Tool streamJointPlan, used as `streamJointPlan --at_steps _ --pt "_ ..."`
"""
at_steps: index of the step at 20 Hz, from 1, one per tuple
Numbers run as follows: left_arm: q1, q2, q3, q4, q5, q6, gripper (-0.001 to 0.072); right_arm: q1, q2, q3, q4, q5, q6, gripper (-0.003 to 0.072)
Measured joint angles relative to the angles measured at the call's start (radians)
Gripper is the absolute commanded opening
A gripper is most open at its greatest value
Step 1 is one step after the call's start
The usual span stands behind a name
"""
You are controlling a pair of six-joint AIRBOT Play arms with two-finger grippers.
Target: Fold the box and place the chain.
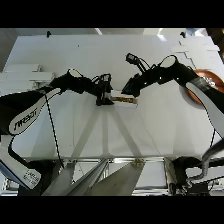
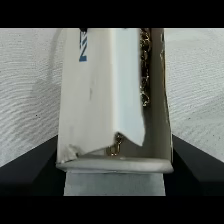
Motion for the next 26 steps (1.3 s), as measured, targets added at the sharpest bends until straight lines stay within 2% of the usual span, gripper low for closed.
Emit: streamJointPlan --at_steps 8,11,14,16,17,26 --pt "0.000 0.000 0.000 0.001 -0.001 0.000 0.0297 0.044 0.002 0.000 -0.098 0.012 0.022 0.0160" --pt "0.000 0.000 0.000 0.001 -0.001 0.001 0.0297 0.064 0.001 0.000 -0.136 0.016 0.031 0.0200" --pt "0.000 0.000 0.000 0.001 -0.001 0.001 0.0297 0.078 0.000 0.000 -0.153 0.018 0.036 0.0205" --pt "0.000 0.000 0.000 0.001 -0.002 0.002 0.0297 0.085 0.000 0.000 -0.159 0.021 0.039 0.0317" --pt "0.000 0.000 0.000 0.002 -0.002 0.003 0.0297 0.086 0.000 0.000 -0.163 0.029 0.039 0.0339" --pt "0.000 0.000 0.000 0.002 -0.005 0.001 0.0297 0.089 0.029 -0.002 -0.181 0.052 0.062 0.0337"
